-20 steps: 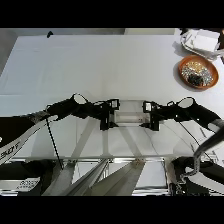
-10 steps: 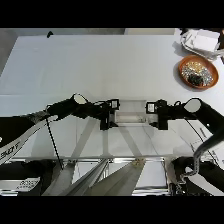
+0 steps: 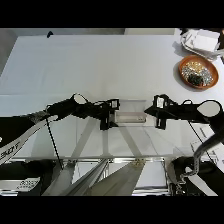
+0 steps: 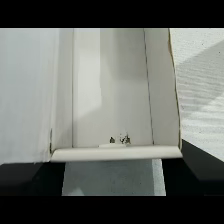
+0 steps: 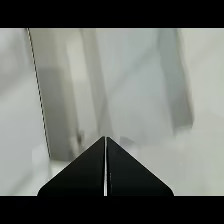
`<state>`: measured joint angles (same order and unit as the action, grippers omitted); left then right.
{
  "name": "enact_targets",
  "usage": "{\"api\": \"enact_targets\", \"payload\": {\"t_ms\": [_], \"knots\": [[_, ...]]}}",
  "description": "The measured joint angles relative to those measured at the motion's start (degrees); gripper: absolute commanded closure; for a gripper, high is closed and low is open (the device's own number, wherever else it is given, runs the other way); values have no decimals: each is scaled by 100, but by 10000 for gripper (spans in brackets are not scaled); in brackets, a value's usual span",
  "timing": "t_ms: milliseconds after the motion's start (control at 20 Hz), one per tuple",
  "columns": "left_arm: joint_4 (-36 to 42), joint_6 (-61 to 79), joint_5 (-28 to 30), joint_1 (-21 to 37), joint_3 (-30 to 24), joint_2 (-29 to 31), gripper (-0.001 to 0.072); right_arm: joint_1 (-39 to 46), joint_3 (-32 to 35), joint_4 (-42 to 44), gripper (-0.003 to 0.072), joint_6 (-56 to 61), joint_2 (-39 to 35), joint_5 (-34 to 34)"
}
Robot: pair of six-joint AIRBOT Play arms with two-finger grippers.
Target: Fold the box and place the chain.
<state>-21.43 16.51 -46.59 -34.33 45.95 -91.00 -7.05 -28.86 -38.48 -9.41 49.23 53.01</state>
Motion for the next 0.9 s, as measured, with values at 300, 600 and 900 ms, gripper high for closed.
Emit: {"api": "enact_targets", "payload": {"t_ms": [300, 600, 900], "knots": [[0, 0, 0, 0, 0, 0, 501, 2, 0, 1753, 673, -1272, 723, -501], [2, -4, 0, 0, 0, 0, 501, 2, -2, 2105, 673, -1556, 1797, -944], [2, -2, 0, 0, 0, 0, 501, 0, -2, 2181, 673, -1609, 2120, -1012]]}}
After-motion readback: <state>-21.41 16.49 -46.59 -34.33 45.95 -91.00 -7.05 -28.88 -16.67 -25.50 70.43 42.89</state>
